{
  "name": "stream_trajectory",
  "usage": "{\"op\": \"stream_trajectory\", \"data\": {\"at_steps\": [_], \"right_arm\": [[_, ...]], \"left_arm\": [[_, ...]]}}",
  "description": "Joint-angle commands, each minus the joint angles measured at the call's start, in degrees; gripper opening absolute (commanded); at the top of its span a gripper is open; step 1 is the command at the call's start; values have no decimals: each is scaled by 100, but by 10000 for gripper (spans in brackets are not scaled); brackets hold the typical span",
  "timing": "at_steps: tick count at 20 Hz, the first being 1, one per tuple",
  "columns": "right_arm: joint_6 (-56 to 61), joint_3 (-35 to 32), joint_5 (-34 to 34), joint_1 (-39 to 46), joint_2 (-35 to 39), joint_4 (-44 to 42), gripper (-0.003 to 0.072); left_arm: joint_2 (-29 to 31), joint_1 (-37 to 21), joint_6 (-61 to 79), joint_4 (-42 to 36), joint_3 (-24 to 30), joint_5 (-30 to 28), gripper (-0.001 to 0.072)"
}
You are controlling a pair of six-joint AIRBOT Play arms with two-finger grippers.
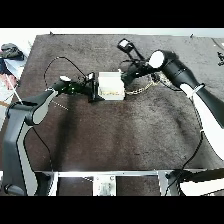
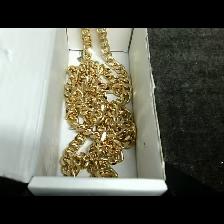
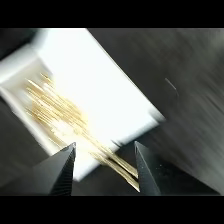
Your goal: Fold the box and place the chain.
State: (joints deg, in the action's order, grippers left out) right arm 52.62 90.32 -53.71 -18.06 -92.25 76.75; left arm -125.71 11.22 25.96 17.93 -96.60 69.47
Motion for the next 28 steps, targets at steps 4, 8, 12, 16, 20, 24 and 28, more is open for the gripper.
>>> {"op": "stream_trajectory", "data": {"at_steps": [4, 8, 12, 16, 20, 24, 28], "right_arm": [[960, -9, -723, 1200, -439, 313, 406], [1274, -1228, -166, 2177, -31, -2153, 329], [1633, -2553, 1805, 2192, 286, -2367, 367], [1963, -2601, 2872, 1958, -46, -2723, 488], [1952, -2573, 3534, 1777, -463, -3462, 418], [1998, -2291, 3519, 1705, -857, -3526, 417], [2072, -2111, 3510, 1687, -1075, -3805, 250]], "left_arm": [[0, 2, 2, 2, -2, -2, 528], [0, 2, 2, 2, -2, 2, 528], [0, 2, 2, 2, -2, 0, 528], [0, 2, 2, 2, -2, -2, 528], [0, 2, 2, 2, -2, 0, 528], [0, 2, 2, 2, -2, 0, 528], [0, 2, 2, 2, -2, -2, 528]]}}
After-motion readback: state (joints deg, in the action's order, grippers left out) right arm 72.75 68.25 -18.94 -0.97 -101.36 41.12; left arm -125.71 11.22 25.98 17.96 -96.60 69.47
